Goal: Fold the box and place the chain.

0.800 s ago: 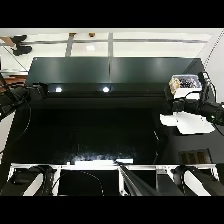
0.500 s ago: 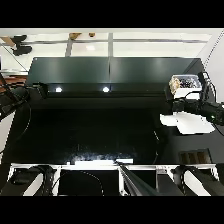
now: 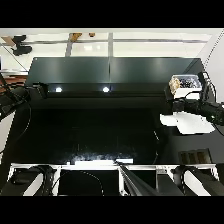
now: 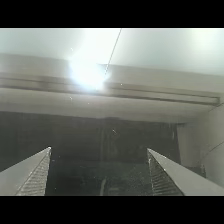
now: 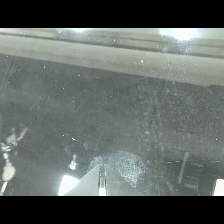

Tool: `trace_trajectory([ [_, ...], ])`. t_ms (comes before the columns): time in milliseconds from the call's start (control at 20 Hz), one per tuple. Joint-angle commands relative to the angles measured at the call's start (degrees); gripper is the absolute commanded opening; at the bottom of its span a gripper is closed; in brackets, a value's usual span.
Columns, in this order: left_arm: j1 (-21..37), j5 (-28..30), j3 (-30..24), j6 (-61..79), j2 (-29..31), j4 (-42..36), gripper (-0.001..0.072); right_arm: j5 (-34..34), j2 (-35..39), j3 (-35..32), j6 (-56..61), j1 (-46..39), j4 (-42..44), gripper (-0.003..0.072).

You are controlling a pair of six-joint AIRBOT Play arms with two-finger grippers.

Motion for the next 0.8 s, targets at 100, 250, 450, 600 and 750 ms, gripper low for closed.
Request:
trace_trajectory([
  [100,0.0,0.1,0.0,0.0,0.0,0.0,0.0703,0.4,0.1,0.0,0.0,0.0,0.0,0.0038],
  [250,0.0,5.0,0.1,0.0,0.0,-2.8,0.0703,0.2,0.1,0.0,3.1,0.0,0.4,0.0458],
  [450,0.0,8.3,0.0,0.0,0.0,-3.4,0.0703,-4.4,0.1,4.3,12.2,-1.8,-4.0,0.071],
  [600,0.0,9.4,0.0,0.0,0.0,-3.4,0.0703,-11.7,0.0,12.1,30.3,-8.7,-19.1,0.0709],
  [750,0.0,9.4,0.0,0.0,0.0,-3.4,0.0703,-14.2,-0.8,16.3,41.6,-20.9,-32.0,0.0708],
])
